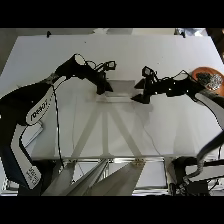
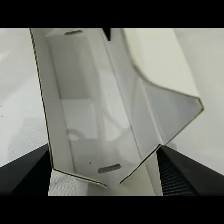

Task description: Fold the box and place the chain.

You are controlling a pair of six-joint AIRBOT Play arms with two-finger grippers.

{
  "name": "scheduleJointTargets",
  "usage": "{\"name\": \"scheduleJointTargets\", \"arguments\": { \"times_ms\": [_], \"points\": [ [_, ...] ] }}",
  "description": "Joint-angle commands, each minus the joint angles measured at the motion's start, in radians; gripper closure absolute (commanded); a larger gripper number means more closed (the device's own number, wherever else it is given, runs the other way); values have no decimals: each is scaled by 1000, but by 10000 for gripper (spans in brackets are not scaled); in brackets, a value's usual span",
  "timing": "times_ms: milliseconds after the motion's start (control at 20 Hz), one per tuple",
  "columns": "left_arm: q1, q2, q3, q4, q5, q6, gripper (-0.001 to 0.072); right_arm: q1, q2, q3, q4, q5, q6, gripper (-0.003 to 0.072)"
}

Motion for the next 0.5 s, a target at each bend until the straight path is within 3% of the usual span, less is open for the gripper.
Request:
{"name": "scheduleJointTargets", "arguments": {
  "times_ms": [0,450],
  "points": [
    [0,0,0,0,3,-1,699,-2,-54,57,-44,90,40,-8],
    [0,0,0,0,3,-1,699,-2,-126,140,-56,166,51,-8]
  ]
}}
